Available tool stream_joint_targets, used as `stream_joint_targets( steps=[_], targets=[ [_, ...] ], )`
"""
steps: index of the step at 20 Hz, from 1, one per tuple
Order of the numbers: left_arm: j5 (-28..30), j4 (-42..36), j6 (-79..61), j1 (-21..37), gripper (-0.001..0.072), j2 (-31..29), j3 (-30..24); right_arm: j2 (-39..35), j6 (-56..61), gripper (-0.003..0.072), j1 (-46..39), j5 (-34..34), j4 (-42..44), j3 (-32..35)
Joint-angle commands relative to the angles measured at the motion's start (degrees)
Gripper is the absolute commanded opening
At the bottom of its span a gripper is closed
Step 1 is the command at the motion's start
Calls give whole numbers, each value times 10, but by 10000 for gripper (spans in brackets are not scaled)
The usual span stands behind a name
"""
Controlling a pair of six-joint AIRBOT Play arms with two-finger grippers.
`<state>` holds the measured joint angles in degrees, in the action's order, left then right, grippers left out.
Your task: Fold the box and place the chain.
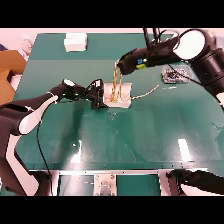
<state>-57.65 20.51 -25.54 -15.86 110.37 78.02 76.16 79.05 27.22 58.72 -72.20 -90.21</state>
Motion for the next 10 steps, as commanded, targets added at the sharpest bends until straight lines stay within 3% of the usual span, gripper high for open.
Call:
stream_joint_targets(
  steps=[1,10],
  targets=[
    [0,0,0,0,529,0,0,0,-2,5,1,-35,16,58],
    [0,0,0,0,529,0,0,0,-2,9,0,-148,33,219]
  ],
)
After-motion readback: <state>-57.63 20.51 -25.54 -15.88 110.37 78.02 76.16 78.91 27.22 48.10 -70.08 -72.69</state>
